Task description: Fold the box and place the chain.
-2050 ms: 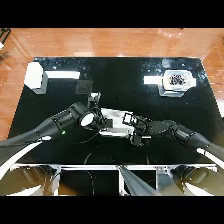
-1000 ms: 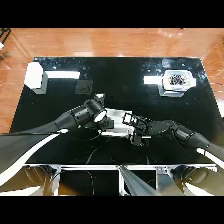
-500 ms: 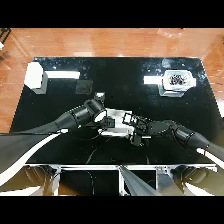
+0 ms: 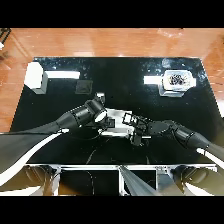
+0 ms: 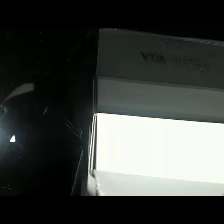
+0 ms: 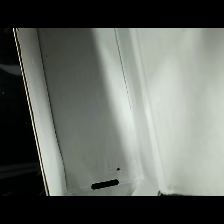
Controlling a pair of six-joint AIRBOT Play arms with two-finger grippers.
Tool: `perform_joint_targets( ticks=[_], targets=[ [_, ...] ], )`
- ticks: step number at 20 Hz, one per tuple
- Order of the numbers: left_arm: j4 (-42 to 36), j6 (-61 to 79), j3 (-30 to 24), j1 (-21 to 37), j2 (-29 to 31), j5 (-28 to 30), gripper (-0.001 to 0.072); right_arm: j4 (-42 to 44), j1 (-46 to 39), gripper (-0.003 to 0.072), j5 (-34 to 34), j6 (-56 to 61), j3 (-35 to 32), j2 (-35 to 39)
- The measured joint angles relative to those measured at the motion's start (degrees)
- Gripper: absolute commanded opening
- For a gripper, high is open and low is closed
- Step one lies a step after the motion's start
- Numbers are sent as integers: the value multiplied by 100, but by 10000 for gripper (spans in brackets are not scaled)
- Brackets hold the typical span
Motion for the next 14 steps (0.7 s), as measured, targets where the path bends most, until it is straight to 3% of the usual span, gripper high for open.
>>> perform_joint_targets(
  ticks=[10,11,12,14],
  targets=[
    [0,0,0,2,0,-4,222,0,0,218,0,0,0,0],
    [0,0,0,0,0,-4,210,0,0,218,-2,0,0,0],
    [0,0,0,0,0,-7,132,0,0,218,0,0,0,0],
    [15,35,0,2,0,-39,82,-11,0,218,-4,-9,2,0]
  ],
)
